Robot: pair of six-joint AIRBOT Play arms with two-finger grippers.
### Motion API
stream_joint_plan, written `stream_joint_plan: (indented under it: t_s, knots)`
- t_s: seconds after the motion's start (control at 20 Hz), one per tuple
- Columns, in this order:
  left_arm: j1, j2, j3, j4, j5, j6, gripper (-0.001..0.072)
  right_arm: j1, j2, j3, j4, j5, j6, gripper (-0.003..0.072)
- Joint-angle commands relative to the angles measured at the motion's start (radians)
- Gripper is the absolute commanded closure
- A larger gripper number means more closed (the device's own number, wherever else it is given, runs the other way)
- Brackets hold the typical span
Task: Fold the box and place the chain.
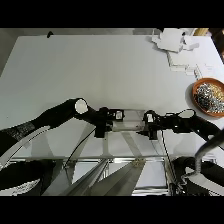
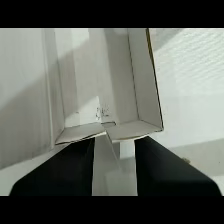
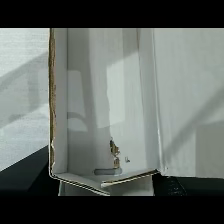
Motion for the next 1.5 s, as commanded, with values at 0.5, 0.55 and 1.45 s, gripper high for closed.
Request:
stream_joint_plan:
  t_s: [0.5,0.55,1.45]
  knots:
    - [-0.037,-0.027,0.000,-0.112,0.082,-0.090,0.0581,0.000,0.001,0.000,0.000,0.000,0.000,0.0272]
    - [-0.037,-0.027,0.000,-0.112,0.082,-0.105,0.0581,0.000,0.001,0.000,0.000,0.000,0.000,0.0272]
    - [0.048,0.188,0.000,0.143,-0.063,-0.688,0.0707,0.000,0.000,0.000,0.000,0.000,0.000,0.0272]
